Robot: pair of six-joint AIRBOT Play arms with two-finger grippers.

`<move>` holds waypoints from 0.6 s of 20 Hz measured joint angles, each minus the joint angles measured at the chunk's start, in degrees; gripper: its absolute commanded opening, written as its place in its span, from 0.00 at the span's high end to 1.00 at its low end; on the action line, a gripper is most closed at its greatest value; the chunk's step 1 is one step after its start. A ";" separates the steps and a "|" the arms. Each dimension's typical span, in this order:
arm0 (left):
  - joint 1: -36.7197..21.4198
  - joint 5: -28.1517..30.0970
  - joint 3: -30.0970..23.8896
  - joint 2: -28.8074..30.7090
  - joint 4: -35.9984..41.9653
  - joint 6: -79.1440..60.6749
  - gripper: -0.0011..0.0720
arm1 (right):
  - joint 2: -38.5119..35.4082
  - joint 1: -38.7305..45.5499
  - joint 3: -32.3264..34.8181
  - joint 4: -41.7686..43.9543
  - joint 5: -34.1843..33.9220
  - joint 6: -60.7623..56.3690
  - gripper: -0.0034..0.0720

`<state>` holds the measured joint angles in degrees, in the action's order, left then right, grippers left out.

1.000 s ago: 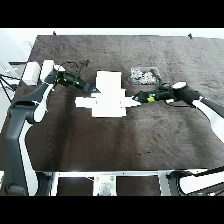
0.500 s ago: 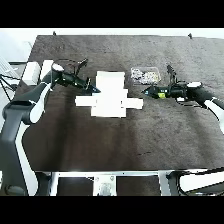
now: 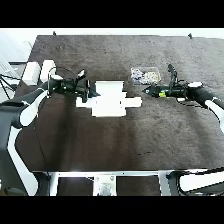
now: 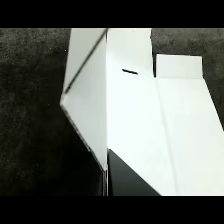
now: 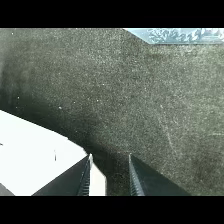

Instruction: Fold the box and place the chain.

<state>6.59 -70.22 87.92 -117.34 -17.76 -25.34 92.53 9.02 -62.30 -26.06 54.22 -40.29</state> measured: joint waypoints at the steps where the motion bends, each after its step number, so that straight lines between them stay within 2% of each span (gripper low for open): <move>1: 0.02 0.42 -0.42 0.13 0.31 -1.09 0.97 | 0.00 0.00 0.00 0.02 -0.02 0.11 0.56; 12: 0.02 3.39 -1.57 -0.70 1.20 -7.65 0.96 | 0.00 0.00 0.00 0.11 -0.02 1.42 0.56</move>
<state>6.61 -66.83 86.35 -118.04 -16.56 -32.99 92.53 9.02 -62.30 -25.96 54.19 -38.87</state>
